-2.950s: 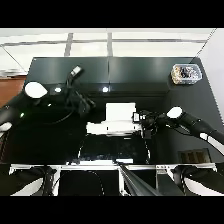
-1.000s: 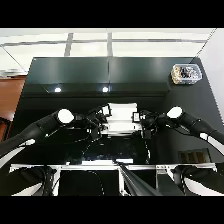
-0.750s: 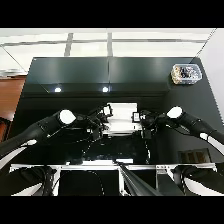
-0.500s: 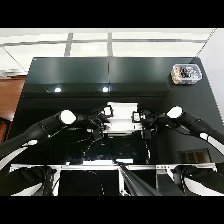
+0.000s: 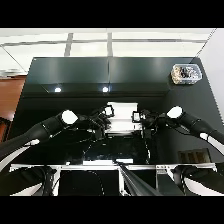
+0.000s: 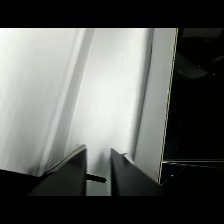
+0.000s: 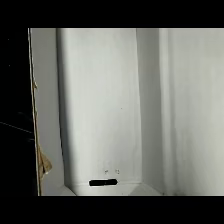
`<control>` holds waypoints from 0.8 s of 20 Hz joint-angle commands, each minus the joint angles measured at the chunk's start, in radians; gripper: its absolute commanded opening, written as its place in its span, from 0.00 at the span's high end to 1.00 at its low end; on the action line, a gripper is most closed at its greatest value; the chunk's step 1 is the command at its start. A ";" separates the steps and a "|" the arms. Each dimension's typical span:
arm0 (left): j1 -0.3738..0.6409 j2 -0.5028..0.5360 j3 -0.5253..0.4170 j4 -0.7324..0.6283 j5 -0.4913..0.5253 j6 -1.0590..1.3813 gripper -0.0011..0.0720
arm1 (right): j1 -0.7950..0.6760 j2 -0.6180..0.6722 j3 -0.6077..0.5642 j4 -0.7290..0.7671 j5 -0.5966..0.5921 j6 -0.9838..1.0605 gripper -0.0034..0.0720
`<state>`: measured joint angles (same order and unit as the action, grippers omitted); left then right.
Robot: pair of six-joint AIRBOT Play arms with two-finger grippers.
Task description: Fold the box and place the chain.
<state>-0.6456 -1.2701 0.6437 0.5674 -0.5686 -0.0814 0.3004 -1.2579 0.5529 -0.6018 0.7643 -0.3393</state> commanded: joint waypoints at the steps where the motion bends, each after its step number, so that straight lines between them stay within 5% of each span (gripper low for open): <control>1: -0.003 -0.012 0.001 -0.003 -0.007 0.007 0.80 | 0.000 -0.001 0.000 0.000 0.002 0.002 0.63; 3: -0.003 -0.012 0.001 -0.003 -0.007 0.007 0.79 | 0.000 -0.001 0.000 0.000 0.001 0.002 0.63; 4: -0.003 -0.012 0.001 -0.003 -0.007 0.007 0.68 | 0.000 -0.001 0.000 0.000 0.001 0.002 0.63; 6: -0.003 -0.012 0.001 -0.003 -0.007 0.007 0.61 | 0.000 -0.001 0.000 0.000 0.001 0.002 0.63; 7: -0.003 -0.011 0.001 -0.002 -0.007 0.008 0.87 | 0.000 -0.001 0.000 0.000 0.002 0.002 0.63; 8: -0.003 -0.012 0.002 -0.003 -0.009 0.007 0.91 | 0.000 -0.001 0.000 0.000 0.001 0.002 0.63; 10: -0.003 -0.011 0.005 -0.003 -0.008 0.007 0.56 | 0.000 -0.001 0.000 0.000 0.001 0.002 0.63; 11: -0.001 -0.011 0.009 0.000 -0.008 0.007 0.56 | 0.000 -0.001 0.000 0.000 0.001 0.002 0.63; 13: -0.001 -0.011 0.022 0.000 -0.011 0.007 0.77 | 0.000 -0.001 0.000 0.000 0.001 0.002 0.63; 15: -0.001 -0.011 0.031 0.001 -0.016 0.007 0.66 | 0.000 -0.001 0.000 0.000 0.001 0.002 0.63; 16: 0.002 -0.010 0.032 0.003 -0.019 0.005 0.70 | 0.000 -0.001 0.000 0.000 0.002 0.002 0.63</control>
<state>-0.6468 -1.2812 0.6666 0.5682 -0.5835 -0.0746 0.3004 -1.2579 0.5529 -0.6018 0.7650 -0.3363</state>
